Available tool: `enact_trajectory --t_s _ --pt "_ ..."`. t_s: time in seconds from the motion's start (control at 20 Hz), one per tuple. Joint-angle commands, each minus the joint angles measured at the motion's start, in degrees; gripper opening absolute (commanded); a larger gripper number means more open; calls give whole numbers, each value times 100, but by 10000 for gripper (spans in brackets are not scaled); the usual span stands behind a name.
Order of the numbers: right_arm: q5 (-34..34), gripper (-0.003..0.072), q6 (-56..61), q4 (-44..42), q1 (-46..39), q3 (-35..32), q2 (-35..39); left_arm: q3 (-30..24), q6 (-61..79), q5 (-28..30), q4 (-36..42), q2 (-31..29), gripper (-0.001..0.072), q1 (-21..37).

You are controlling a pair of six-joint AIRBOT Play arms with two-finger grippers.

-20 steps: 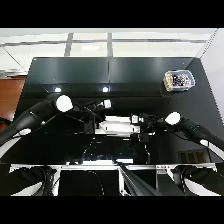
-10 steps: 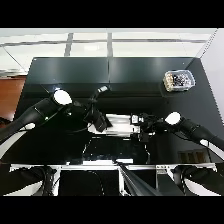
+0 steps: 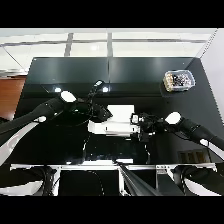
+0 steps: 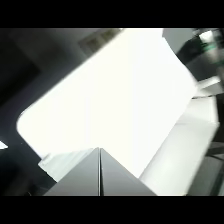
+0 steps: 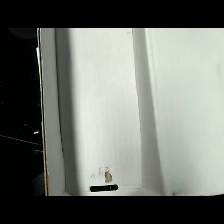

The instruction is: Fold the box and place the chain.

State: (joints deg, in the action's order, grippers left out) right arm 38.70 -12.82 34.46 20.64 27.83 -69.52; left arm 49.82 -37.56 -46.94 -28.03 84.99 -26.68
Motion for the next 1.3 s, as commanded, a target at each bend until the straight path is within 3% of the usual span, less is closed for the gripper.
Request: enact_trajectory --t_s 0.0,0.25,0.5,0.65,0.75,0.9,1.0,1.05,1.15,1.25 --pt "4 187 -4 11 7 0 -4 0 4 4 -42 310 21 -15" --pt "4 187 -4 11 7 0 -4 188 4 -354 -170 -175 20 393" --pt "4 187 -4 11 7 0 -4 166 2 -1659 -1207 -1554 20 1023" --pt "4 187 -4 11 7 -2 -4 -409 1095 -1956 -791 -2275 21 1034" --pt "4 187 -4 11 7 0 -4 -999 2319 -1915 -479 -2457 22 981" --pt "4 187 -4 11 7 0 -4 -1377 4035 -1816 -1325 -2378 43 957" --pt "4 187 -4 11 7 0 -4 -1379 4367 -1353 -1534 -2310 553 957" --pt "4 187 -4 11 7 0 -4 -1379 4400 -953 -1368 -2253 720 929" --pt "4 187 -4 11 7 0 -4 -1353 4621 -496 -1224 -2151 719 807" --pt "4 187 -4 11 7 0 -4 -1246 4846 -452 -1169 -1958 718 579"
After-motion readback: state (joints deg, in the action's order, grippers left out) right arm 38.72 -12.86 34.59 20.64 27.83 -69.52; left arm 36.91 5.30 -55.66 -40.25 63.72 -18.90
